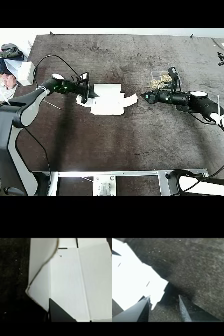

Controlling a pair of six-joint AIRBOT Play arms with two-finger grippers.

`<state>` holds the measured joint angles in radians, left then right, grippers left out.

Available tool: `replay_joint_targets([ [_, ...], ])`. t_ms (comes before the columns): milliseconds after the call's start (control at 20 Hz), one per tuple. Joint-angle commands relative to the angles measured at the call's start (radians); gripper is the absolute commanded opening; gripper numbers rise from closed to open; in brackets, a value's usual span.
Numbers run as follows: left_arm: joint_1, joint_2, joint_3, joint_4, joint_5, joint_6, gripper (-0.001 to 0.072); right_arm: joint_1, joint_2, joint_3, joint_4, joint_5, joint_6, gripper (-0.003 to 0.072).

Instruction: Fold the box and place the chain.

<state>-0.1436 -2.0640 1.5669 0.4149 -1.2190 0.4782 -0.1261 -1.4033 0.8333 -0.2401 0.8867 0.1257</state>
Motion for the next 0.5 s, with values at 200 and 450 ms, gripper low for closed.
replay_joint_targets([
  [200,0.000,-0.001,0.000,-0.026,0.031,0.001,0.0011,0.002,0.000,0.001,-0.023,0.020,-0.056,0.0403],
  [450,0.000,-0.001,0.000,-0.026,0.005,0.000,0.0012,0.093,0.000,0.001,-0.029,0.064,-0.369,0.0454],
])
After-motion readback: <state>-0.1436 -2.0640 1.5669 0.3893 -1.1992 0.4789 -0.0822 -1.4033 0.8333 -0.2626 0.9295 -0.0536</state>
